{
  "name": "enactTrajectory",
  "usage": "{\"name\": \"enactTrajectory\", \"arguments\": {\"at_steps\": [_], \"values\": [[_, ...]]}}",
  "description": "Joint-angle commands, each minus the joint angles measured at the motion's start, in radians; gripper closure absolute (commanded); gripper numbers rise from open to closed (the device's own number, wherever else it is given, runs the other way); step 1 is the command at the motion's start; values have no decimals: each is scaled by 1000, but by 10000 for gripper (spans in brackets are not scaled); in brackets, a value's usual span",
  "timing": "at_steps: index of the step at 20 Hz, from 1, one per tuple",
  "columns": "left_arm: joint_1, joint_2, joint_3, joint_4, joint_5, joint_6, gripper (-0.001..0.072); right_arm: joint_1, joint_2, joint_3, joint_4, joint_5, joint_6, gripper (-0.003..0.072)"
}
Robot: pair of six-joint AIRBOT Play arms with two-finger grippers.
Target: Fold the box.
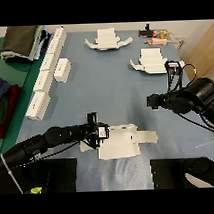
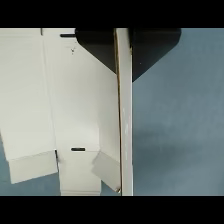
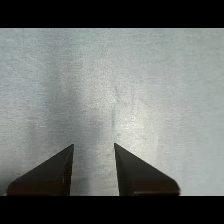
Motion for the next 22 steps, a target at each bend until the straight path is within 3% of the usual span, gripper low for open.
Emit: {"name": "enactTrajectory", "arguments": {"at_steps": [1,7,9,13,19,22], "values": [[-44,87,-22,-2,108,46,700,1,0,1,4,0,0,301],[-259,69,-130,-3,342,-34,700,1,0,1,4,0,0,301],[-283,38,-134,-4,364,-42,700,1,0,1,4,0,0,301],[-283,-50,-131,-4,352,-65,697,2,0,1,11,0,0,301],[-280,-55,-60,-19,317,-161,697,8,0,1,10,1,0,301],[-207,-56,-7,-22,176,-161,697,7,0,1,10,0,0,301]]}}
